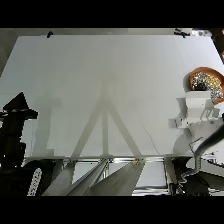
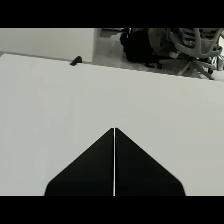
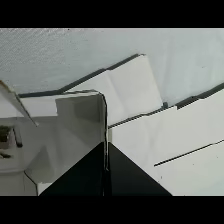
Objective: Fold the box and place the chain.
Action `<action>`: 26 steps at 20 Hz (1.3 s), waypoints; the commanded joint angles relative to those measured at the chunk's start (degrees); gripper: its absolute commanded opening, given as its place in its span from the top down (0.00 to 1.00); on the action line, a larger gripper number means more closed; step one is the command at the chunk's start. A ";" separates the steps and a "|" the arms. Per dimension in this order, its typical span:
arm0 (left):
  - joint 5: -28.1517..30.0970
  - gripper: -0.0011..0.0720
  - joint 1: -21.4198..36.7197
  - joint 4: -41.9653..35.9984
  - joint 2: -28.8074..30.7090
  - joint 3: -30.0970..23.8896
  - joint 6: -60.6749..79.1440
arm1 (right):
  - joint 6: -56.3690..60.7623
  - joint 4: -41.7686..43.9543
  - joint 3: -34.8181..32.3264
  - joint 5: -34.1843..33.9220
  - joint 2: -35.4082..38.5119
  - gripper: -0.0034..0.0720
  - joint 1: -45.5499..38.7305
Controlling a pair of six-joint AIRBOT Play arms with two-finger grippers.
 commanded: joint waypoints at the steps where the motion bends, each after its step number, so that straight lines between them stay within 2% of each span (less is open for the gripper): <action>1: 0.00 0.97 -0.02 0.02 0.02 0.00 0.00 | -4.11 3.48 0.07 2.84 0.79 0.93 1.90; 6: 0.02 0.97 -0.02 0.02 0.02 0.00 0.00 | -13.22 24.63 0.04 10.12 5.09 0.94 6.86; 10: 0.02 0.97 -0.02 0.02 0.02 0.00 0.00 | -14.01 33.09 -0.09 14.16 8.24 0.94 13.14; 15: 0.02 0.97 -0.02 0.02 0.02 0.00 0.00 | -14.01 44.59 -1.73 14.71 12.61 0.94 24.00; 19: 0.02 0.97 -0.02 0.02 0.02 0.00 0.00 | -13.25 45.64 -3.28 15.23 12.61 0.94 33.24; 23: -0.92 0.97 -0.04 -0.07 0.02 0.02 -0.07 | -11.98 45.62 -4.76 13.55 12.59 0.94 38.56; 26: -6.60 0.97 -0.04 -0.04 0.00 0.07 -5.44 | -11.06 45.46 -4.79 13.51 12.59 0.94 39.58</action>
